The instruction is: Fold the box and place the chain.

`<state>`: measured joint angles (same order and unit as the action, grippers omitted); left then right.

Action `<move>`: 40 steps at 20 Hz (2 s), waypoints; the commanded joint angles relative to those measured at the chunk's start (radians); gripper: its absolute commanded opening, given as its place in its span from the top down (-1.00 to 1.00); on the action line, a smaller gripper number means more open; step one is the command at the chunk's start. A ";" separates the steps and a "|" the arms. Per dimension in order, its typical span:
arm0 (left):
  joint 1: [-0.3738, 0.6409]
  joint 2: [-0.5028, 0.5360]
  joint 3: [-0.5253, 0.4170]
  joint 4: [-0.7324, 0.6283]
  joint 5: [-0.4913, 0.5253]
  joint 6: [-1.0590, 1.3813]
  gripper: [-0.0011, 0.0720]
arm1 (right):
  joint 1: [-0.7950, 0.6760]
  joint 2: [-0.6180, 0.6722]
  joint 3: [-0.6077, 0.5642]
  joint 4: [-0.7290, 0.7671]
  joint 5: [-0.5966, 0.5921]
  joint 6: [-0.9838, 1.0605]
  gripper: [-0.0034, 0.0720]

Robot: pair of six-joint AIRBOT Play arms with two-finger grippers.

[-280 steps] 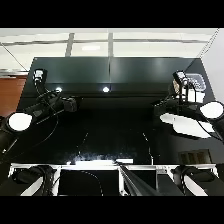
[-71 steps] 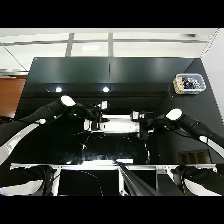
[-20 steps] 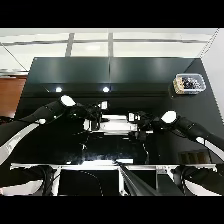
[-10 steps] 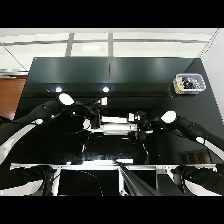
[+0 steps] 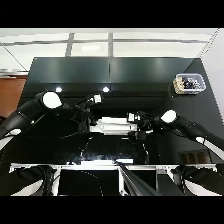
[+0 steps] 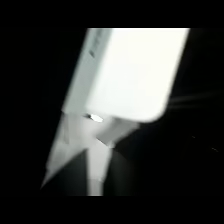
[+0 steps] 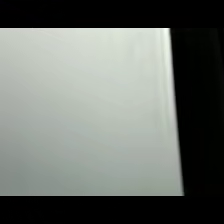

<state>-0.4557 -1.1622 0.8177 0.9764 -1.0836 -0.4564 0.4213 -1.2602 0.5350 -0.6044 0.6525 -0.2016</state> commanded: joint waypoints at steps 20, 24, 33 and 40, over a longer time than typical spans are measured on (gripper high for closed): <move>-0.031 -0.290 0.048 -0.272 0.183 -0.063 0.89 | 0.000 0.000 0.000 0.001 0.000 0.000 -0.18; -0.031 -0.292 0.074 -0.228 0.186 -0.100 0.89 | 0.000 0.000 0.000 0.001 0.000 0.000 -0.18; 0.079 -0.087 0.091 -0.119 0.084 -0.094 0.88 | 0.000 0.000 0.000 0.001 0.000 0.000 -0.18; 0.082 0.026 -0.001 -0.014 -0.061 -0.019 0.70 | 0.000 0.000 0.000 0.001 0.001 0.000 -0.18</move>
<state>-0.3622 -1.1622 0.8600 0.9245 -1.0931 -0.5102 0.4213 -1.2606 0.5350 -0.6025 0.6529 -0.2005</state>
